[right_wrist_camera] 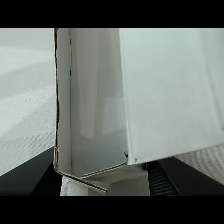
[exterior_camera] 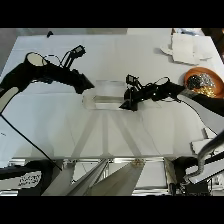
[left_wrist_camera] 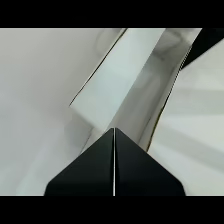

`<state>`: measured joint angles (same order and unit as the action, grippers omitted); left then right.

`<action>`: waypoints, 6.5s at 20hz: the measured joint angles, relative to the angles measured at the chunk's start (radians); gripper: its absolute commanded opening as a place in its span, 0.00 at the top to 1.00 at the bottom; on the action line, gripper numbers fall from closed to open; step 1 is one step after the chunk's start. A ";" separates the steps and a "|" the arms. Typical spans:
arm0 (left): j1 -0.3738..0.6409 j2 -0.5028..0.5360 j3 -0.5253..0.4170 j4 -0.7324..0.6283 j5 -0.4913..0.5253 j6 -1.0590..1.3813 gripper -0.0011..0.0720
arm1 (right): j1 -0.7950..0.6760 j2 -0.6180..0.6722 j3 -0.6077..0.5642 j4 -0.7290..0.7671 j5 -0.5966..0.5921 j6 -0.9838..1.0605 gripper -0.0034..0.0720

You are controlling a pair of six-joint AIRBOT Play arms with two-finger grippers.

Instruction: Fold the box and place the chain.

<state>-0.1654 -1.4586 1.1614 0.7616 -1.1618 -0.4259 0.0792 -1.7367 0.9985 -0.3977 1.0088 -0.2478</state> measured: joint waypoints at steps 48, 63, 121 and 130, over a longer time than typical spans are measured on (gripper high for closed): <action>-0.092 -0.082 -0.256 -0.054 0.287 0.785 0.78 | 0.000 0.000 0.000 0.000 0.001 0.001 0.55; -0.091 -0.084 -0.256 -0.162 0.233 0.808 0.47 | -0.001 0.000 0.000 -0.002 0.002 0.000 0.55; 0.027 -0.084 -0.271 -0.059 0.123 -0.404 0.97 | 0.000 0.000 0.000 -0.001 0.001 0.000 0.55; 0.030 -0.084 -0.271 -0.166 0.162 -0.342 0.92 | 0.000 0.000 0.000 -0.001 0.001 0.000 0.55</action>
<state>-0.1356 -1.5421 0.8902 0.5953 -1.0000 -0.7681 0.0788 -1.7370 0.9985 -0.3985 1.0100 -0.2474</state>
